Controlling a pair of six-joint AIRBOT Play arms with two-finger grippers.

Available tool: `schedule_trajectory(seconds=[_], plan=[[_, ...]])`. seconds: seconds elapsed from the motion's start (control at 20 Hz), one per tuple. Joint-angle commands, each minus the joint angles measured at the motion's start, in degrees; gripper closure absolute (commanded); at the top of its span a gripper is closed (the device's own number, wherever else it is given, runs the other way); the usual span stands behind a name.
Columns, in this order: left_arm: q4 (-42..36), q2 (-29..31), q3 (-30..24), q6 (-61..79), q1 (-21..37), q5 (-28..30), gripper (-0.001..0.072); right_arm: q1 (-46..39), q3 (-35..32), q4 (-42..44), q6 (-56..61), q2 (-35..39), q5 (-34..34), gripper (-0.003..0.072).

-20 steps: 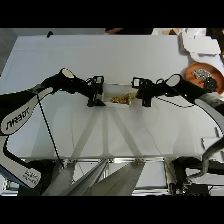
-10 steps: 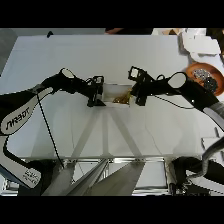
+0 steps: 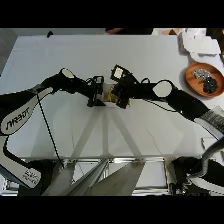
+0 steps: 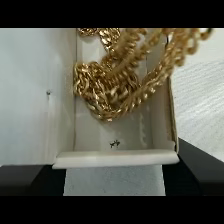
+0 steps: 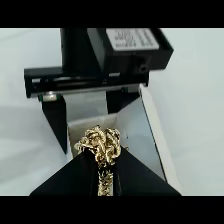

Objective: Fold the box and place the chain.

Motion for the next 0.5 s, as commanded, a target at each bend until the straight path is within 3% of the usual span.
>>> schedule_trajectory(seconds=[0.0, 0.2, 0.45], plan=[[0.00, 0.00, -0.02, 0.02, 0.02, 0.02, 0.0451, 1.27, 0.04, 2.03, 0.04, -0.04, -3.87, 0.0677], [0.00, 0.00, -0.02, 0.02, 0.02, 0.02, 0.0451, 1.22, 0.02, -1.22, 0.31, -1.64, -4.59, 0.0678], [0.00, 0.00, -0.02, 0.02, 0.02, 0.00, 0.0451, 1.22, 0.02, -12.22, 15.56, -3.93, -3.98, 0.0670]])
